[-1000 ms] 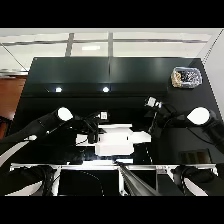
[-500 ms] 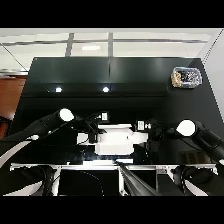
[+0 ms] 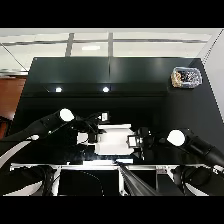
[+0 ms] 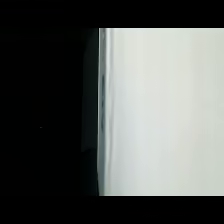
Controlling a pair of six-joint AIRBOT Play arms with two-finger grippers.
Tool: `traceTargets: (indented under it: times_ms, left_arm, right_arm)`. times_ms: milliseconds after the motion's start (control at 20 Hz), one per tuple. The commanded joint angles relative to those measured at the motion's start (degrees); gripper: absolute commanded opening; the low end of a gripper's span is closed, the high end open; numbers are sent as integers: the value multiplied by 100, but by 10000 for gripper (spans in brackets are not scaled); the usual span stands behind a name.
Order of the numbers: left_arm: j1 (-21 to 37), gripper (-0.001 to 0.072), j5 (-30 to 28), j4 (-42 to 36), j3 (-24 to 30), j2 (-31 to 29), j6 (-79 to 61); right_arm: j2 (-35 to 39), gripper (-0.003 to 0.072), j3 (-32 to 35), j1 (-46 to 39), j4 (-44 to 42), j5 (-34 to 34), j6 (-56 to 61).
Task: Fold the box and place the chain.
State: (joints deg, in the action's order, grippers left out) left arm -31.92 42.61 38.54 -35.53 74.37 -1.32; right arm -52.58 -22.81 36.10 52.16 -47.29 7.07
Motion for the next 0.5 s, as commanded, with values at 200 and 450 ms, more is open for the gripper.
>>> traceTargets:
  times_ms: [200, 450]
  left_arm:
    - [-2, 28, -2, 2, 4, 4, 0]
    - [-2, 28, -2, 2, 4, 4, 2]
  right_arm:
    - [-376, 706, 4, 846, -269, 870, 9]
    - [-190, 706, -208, 748, -114, 894, 780]
